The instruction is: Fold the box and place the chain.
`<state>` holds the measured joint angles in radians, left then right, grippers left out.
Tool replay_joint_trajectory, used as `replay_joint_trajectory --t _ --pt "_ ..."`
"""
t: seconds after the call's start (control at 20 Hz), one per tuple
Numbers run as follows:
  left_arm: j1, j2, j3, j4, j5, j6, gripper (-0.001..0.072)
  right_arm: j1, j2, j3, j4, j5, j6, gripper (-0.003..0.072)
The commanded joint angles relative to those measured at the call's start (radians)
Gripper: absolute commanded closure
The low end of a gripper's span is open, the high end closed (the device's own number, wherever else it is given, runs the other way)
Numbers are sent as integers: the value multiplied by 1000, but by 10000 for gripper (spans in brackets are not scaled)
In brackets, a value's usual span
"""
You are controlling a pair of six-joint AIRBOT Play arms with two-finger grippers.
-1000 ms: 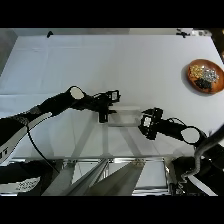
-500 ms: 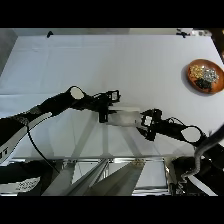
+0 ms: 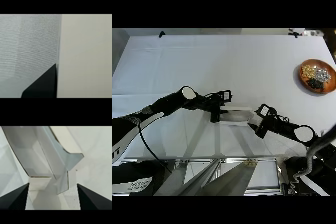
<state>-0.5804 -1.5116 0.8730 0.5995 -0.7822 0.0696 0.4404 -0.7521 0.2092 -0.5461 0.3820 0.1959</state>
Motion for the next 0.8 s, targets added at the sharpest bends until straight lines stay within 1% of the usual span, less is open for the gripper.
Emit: replay_joint_trajectory --t 0.0,0.05,0.2,0.35,0.5,0.65,0.75 --pt "-1 0 0 0 0 0 695 1 0 1 0 -2 139 30" --pt "-1 0 0 0 0 0 695 1 0 1 -18 -2 116 30" --pt "-1 0 0 0 0 0 695 1 0 1 -121 14 -61 30" --pt "-1 0 0 0 0 0 695 1 0 1 -189 62 -236 30" --pt "-1 0 0 0 0 0 695 1 0 0 -293 107 -253 30" --pt "-1 0 0 0 0 0 695 1 0 0 -332 166 -252 30" --pt "-1 0 0 0 0 0 695 1 0 -3 -333 196 -239 29"
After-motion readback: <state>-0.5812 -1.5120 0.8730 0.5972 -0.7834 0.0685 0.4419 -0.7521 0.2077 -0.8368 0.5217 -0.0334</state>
